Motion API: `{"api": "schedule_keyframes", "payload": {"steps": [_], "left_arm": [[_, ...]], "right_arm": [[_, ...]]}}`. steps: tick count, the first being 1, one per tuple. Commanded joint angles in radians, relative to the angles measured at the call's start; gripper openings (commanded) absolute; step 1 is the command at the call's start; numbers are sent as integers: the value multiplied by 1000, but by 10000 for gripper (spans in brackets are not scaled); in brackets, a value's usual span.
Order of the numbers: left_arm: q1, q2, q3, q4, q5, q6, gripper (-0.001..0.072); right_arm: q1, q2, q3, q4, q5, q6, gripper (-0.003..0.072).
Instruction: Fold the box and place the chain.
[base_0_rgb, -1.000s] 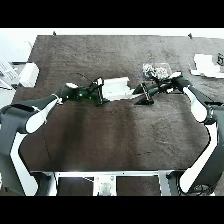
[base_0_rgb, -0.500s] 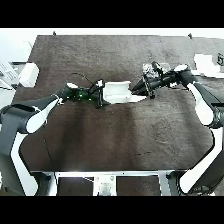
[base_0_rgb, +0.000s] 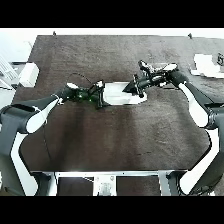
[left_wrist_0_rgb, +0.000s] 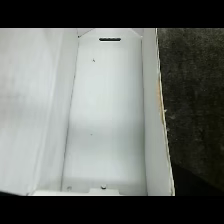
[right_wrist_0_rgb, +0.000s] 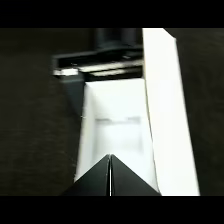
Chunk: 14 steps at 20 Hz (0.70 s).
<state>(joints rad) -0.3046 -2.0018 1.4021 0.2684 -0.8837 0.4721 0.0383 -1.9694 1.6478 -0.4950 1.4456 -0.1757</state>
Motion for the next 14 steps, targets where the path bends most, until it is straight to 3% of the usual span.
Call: {"api": "schedule_keyframes", "payload": {"steps": [1,8,11,14], "left_arm": [[0,0,0,14,-3,0,360],[0,0,0,13,12,0,360],[0,0,0,13,12,0,360],[0,0,0,13,12,0,360]], "right_arm": [[-13,1,2,24,-144,45,15],[-27,0,3,-41,-301,120,15],[-18,-14,2,-63,-298,159,13],[35,-27,0,-195,-251,241,14]]}}
